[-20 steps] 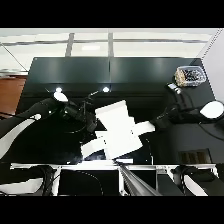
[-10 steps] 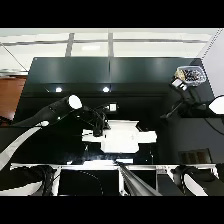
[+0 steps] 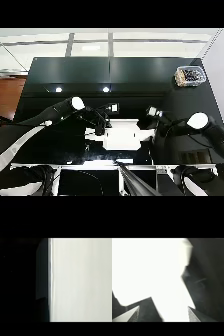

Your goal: Fold the box and place the chain.

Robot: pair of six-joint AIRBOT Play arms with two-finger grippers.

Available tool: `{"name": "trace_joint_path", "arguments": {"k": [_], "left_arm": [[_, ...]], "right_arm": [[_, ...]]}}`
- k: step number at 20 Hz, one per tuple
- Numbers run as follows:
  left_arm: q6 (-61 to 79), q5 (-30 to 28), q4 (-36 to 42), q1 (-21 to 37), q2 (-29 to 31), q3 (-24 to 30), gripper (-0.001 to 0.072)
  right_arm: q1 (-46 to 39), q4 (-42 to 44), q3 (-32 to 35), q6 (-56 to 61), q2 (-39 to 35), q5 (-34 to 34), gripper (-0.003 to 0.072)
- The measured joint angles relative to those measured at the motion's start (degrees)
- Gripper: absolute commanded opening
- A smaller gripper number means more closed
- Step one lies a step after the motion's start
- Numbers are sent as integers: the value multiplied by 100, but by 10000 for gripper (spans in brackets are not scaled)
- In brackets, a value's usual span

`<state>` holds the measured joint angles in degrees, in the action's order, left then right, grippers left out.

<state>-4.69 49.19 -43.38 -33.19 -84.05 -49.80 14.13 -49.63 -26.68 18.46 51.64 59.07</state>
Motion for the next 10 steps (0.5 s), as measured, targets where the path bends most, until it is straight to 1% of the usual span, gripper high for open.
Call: {"name": "trace_joint_path", "arguments": {"k": [5,10], "left_arm": [[17,-37,74,42,-13,0,31],[20,-57,92,50,-13,0,32]], "right_arm": [[719,-337,282,-94,0,-214,708],[979,-616,348,-168,0,-433,708]]}}
